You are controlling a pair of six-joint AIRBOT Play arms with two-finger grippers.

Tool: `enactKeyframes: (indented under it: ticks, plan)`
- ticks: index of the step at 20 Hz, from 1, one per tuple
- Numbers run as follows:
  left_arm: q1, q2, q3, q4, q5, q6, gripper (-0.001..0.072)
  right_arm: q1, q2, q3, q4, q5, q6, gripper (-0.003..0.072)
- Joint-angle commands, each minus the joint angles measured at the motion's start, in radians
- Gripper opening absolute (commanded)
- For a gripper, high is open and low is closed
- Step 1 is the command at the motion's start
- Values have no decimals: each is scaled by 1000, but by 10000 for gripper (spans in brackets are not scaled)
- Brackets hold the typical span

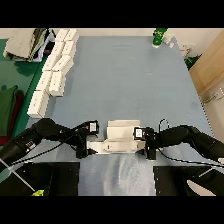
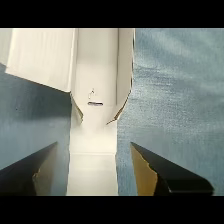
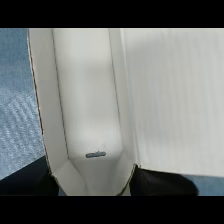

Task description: Fold the box.

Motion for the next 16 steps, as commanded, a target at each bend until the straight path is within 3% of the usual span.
enactKeyframes:
  ticks: [1, 5, 7, 8, 10, 11, 12, 16]
  plan:
    - [-51, -72, -21, -96, 68, 117, 635, 0, 1, 0, 0, 0, 0, 520]
    - [-117, -142, -21, -142, 148, 121, 631, 0, 1, 0, 0, 0, 0, 520]
    - [-133, -161, -20, -171, 217, 122, 388, 0, 1, 0, 0, 0, 0, 520]
    - [-143, -165, -20, -171, 236, 121, 345, 0, 1, 0, 0, 0, 0, 520]
    - [-163, -168, -20, -173, 260, 121, 341, 0, 1, 0, 0, 0, 0, 520]
    - [-171, -168, -20, -182, 270, 122, 182, 0, 1, 0, 0, 0, 0, 520]
    - [-180, -168, -20, -189, 284, 121, 106, 0, 1, 0, 0, 0, 0, 520]
    - [-216, -179, -20, -268, 344, 122, 105, 0, 1, 0, 0, 0, 0, 520]
